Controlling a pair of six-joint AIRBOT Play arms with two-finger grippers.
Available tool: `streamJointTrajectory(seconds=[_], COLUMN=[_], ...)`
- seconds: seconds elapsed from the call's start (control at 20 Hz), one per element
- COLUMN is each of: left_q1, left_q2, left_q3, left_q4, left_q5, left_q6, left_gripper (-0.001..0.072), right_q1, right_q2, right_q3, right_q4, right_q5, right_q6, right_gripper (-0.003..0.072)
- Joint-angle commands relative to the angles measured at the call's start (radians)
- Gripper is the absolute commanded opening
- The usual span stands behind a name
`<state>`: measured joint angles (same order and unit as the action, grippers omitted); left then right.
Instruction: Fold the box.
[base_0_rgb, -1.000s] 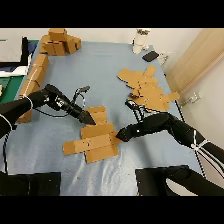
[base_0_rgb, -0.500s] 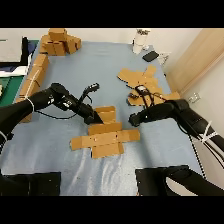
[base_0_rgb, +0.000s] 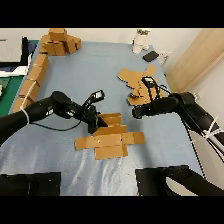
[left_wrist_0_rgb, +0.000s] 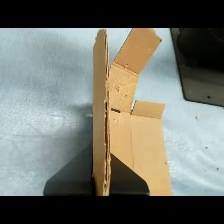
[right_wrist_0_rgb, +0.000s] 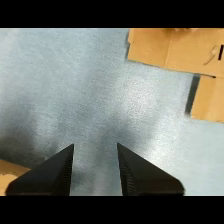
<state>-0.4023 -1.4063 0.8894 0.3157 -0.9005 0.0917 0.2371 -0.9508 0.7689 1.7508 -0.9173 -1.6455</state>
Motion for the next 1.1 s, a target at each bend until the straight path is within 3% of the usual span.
streamJointTrajectory(seconds=[0.0, 0.35, 0.85, 1.05], left_q1=[-0.042, -0.078, -0.078, -0.078], left_q2=[0.057, 0.058, 0.090, 0.090], left_q3=[-0.103, -0.127, -0.126, -0.126], left_q4=[-0.039, 0.004, 0.069, 0.023], left_q5=[0.151, 0.182, 0.134, 0.254], left_q6=[0.104, 0.129, 0.117, 0.103], left_gripper=[0.0010, 0.0012, 0.0013, 0.0013], right_q1=[0.001, 0.002, 0.002, 0.002], right_q2=[0.000, 0.000, -0.028, -0.045], right_q3=[0.003, 0.003, 0.003, 0.003], right_q4=[0.027, 0.049, 0.055, 0.066], right_q5=[0.006, 0.030, 0.030, 0.029], right_q6=[0.008, 0.007, 0.007, 0.007], right_gripper=[0.0401, 0.0401, 0.0401, 0.0401])
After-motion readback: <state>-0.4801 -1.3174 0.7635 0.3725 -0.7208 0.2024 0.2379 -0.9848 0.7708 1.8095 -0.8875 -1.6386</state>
